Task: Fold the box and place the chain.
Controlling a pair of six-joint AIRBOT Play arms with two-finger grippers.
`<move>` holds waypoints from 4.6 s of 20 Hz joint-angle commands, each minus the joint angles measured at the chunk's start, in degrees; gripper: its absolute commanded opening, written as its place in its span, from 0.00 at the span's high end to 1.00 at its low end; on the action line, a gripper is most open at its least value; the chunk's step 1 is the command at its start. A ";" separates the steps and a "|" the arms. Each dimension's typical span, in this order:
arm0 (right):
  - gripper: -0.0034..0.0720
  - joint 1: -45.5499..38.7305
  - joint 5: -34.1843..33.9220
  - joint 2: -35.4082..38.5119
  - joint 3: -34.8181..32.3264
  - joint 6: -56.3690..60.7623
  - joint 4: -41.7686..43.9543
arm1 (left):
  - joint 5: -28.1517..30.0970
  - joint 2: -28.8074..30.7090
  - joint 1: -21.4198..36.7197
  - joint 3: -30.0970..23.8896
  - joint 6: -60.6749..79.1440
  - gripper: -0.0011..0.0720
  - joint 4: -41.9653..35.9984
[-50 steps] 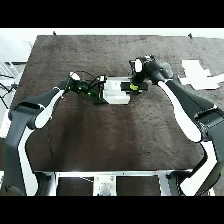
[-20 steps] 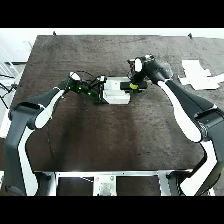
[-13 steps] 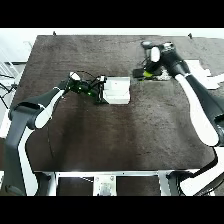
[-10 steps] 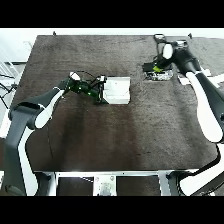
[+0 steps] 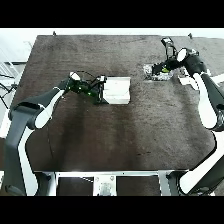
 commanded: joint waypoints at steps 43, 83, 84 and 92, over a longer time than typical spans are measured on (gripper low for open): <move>0.95 6.29 13.97 28.11 8.90 -7.26 -1.18 | 0.00 0.04 0.02 -0.02 0.00 0.13 0.02; 0.95 2.60 19.23 34.01 -31.36 1.20 -4.68 | -0.13 0.04 0.02 -0.02 0.00 0.13 0.02; 0.95 2.19 17.11 33.73 -33.57 1.22 -4.72 | -0.13 0.04 0.02 -0.02 -0.02 0.13 0.00; 0.49 2.60 -8.33 32.76 -39.04 -1.79 5.31 | -0.17 0.04 0.02 -0.02 -0.02 0.13 0.02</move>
